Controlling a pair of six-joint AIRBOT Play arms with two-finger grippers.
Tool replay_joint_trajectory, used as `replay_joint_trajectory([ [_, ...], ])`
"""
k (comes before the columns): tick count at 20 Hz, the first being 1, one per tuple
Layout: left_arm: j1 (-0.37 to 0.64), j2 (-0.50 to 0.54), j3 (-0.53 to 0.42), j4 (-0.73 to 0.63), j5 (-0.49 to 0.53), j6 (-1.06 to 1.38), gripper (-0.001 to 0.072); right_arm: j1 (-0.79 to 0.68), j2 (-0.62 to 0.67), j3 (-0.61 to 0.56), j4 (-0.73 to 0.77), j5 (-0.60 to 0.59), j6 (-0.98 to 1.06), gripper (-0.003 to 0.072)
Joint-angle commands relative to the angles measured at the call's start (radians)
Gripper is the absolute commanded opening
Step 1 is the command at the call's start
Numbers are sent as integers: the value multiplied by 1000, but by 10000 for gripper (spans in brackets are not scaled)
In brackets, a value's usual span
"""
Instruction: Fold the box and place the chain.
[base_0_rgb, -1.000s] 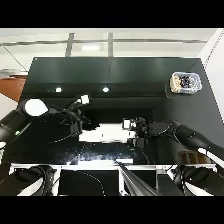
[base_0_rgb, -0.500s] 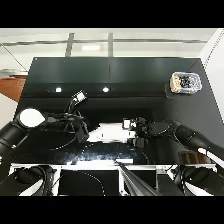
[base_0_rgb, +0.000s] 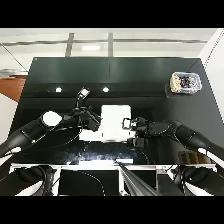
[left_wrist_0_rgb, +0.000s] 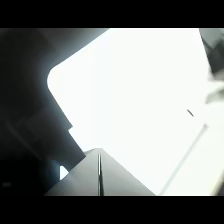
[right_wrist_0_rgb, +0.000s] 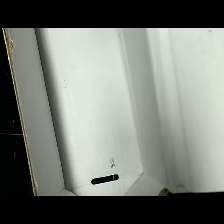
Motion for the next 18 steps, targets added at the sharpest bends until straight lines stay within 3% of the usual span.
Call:
replay_joint_trajectory([
  [1, -5, -54, -2, -8, 54, 0, 29, 1, 0, 0, 0, 0, -2, 540],
  [6, -42, -105, -2, 0, 47, 6, 29, 1, 0, 0, 0, 1, -2, 540],
  [10, -5, -96, 20, 32, -21, 26, 40, 1, 0, 0, 0, 1, -2, 541],
  [12, 43, -65, 43, 89, -76, 25, 253, 1, 0, 0, 0, 0, -1, 541],
  [13, 75, -39, 53, 121, -102, 25, 440, 1, 0, 0, 0, 0, 3, 540],
  [15, 147, 19, 64, 185, -183, 22, 692, 1, 0, 0, 0, 0, 5, 540],
  [18, 253, 92, 65, 285, -374, 22, 710, 1, 0, 0, 0, 0, 5, 540],
])
